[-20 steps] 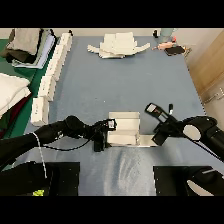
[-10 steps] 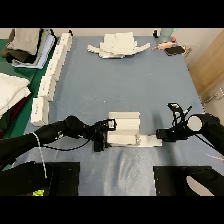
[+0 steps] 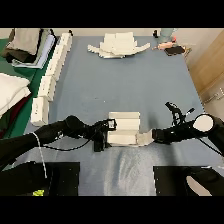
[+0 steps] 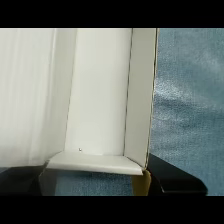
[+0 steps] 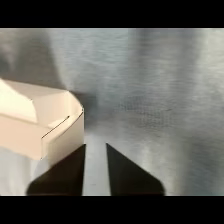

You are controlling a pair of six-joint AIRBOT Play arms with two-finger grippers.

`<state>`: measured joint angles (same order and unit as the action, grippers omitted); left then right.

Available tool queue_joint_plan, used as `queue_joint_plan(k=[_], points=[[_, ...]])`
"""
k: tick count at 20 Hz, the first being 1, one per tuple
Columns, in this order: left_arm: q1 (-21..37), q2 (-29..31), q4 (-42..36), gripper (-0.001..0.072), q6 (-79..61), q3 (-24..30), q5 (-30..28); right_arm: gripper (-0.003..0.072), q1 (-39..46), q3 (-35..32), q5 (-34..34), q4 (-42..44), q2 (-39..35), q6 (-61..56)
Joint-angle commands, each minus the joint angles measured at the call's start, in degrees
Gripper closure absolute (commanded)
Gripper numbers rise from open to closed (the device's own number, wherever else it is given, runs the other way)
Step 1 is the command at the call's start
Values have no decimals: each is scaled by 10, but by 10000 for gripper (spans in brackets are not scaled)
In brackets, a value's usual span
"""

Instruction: Fold the box.

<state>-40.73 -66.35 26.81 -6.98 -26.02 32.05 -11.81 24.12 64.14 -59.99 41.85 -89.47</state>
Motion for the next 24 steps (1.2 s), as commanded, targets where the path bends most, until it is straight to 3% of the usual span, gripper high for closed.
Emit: queue_joint_plan(k=[1, 2, 3, 8, 12, 17, 20, 24], points=[[0, 0, 0, 94, 0, 0, 0, 319, 0, 0, -1, 74, -11, 45], [0, 0, 0, 94, 0, 0, 0, 246, 0, 0, -6, 107, -11, 63], [0, 0, 0, 94, 0, 0, 0, 237, 0, 0, -8, 131, -11, 80], [0, 0, 0, 94, 0, 0, 0, 237, -9, 0, -36, 136, 7, 96], [0, 0, 0, 95, 0, 0, 0, 237, -78, 5, -92, 129, 63, 76], [0, 0, 0, 94, 0, 0, 0, 253, -204, 83, -125, -63, 132, -125], [0, 0, 0, 94, 0, 0, 0, 272, -286, 144, -84, -202, 184, -282], [0, 0, 0, 94, 0, 0, 0, 281, -369, 207, -30, -294, 259, -427]])
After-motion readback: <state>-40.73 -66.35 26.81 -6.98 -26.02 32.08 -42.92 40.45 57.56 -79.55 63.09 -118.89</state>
